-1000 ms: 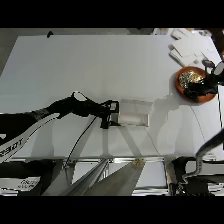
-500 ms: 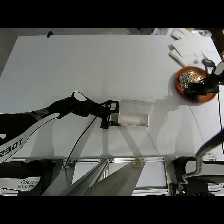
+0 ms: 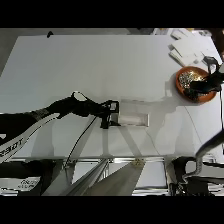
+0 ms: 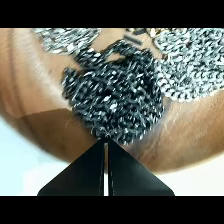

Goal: Fold the box and place the chain.

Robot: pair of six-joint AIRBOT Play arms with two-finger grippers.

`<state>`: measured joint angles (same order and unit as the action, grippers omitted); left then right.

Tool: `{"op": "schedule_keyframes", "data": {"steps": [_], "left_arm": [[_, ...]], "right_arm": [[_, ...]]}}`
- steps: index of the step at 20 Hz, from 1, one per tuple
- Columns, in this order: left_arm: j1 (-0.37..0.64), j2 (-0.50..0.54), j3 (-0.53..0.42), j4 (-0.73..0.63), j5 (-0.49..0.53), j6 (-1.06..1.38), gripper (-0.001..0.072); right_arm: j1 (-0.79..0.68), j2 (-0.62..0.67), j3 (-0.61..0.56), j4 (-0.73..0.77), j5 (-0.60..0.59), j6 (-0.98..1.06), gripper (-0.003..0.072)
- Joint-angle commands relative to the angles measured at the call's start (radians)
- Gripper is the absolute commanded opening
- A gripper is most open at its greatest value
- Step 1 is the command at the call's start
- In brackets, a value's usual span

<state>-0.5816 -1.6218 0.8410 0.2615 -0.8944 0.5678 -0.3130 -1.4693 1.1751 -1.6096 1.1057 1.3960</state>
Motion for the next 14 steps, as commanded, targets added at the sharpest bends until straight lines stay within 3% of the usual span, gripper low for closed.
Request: {"op": "schedule_keyframes", "data": {"steps": [1, 6, 9, 14], "left_arm": [[0.0, 0.0, 0.001, 0.0, 0.0, 0.0, 0.0085], [0.0, 0.0, 0.001, 0.0, 0.0, 0.0, 0.0085], [0.0, 0.0, 0.001, 0.0, 0.0, 0.0, 0.0085], [0.0, 0.0, 0.001, 0.0, 0.0, 0.0, 0.0085]], "right_arm": [[0.0, 0.104, 0.0, 0.043, 0.049, -0.05, 0.0016], [0.0, 0.425, 0.0, 0.278, 0.11, -0.103, 0.0016], [0.0, 0.6, 0.0, 0.446, 0.206, -0.145, 0.0016], [0.003, 0.867, -0.001, 0.515, 0.328, -0.14, 0.0016]]}}
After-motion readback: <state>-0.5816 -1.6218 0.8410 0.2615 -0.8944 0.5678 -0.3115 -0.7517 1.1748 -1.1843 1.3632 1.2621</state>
